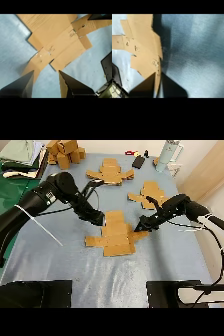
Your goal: Fold the box.
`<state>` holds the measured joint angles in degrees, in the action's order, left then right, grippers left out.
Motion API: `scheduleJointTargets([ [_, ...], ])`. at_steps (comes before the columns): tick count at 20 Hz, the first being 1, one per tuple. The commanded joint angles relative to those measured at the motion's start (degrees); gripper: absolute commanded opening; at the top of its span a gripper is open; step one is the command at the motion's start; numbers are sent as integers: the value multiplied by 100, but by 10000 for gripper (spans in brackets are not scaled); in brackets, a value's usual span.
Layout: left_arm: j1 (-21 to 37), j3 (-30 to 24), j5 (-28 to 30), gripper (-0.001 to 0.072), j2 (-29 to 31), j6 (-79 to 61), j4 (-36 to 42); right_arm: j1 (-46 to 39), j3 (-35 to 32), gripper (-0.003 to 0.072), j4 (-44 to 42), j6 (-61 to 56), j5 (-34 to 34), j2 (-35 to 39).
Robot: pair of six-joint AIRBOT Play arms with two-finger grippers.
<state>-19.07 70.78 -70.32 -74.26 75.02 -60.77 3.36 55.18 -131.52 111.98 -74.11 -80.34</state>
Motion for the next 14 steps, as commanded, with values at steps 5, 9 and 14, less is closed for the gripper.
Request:
scheduleJointTargets([
  [5,1147,20,-791,488,-11,-498,1207,201,-15,416,1080,-507,-131,-9],
  [9,1161,-177,-852,488,-28,-531,1285,203,-15,344,1097,-492,-267,-68],
  [14,1156,-391,-704,486,-28,-498,1333,249,-20,275,490,76,-413,-254],
])
